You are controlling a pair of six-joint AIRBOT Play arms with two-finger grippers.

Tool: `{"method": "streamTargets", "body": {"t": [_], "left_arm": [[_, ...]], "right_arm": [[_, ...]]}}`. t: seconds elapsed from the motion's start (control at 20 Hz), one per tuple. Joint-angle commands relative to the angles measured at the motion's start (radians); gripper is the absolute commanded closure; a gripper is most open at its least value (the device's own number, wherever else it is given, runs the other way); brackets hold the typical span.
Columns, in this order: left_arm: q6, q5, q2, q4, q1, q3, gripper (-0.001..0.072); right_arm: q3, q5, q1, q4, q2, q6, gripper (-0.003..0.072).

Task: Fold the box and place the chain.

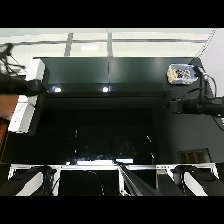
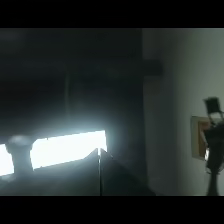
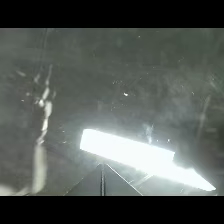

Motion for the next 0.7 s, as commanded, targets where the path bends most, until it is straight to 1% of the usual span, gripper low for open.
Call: {"method": "streamTargets", "body": {"t": [0.0,0.1,0.2,0.25,0.65], "left_arm": [[0.001,0.200,0.183,0.097,-0.151,-0.225,0.0685],[0.000,0.195,0.229,0.099,-0.156,-0.263,0.0685],[0.000,0.116,0.241,0.096,-0.156,-0.272,0.0684],[0.000,0.095,0.239,0.096,-0.156,-0.272,0.0684],[0.000,0.102,0.237,0.096,-0.156,-0.272,0.0685]], "right_arm": [[-0.056,-0.200,0.079,-0.098,0.000,-0.026,0.0674],[-0.058,-0.198,0.080,-0.133,0.000,-0.027,0.0674],[-0.058,-0.198,0.080,-0.132,0.000,-0.027,0.0674],[-0.058,-0.198,0.080,-0.132,0.000,-0.027,0.0674],[-0.058,-0.198,0.080,-0.132,0.000,-0.027,0.0674]]}}
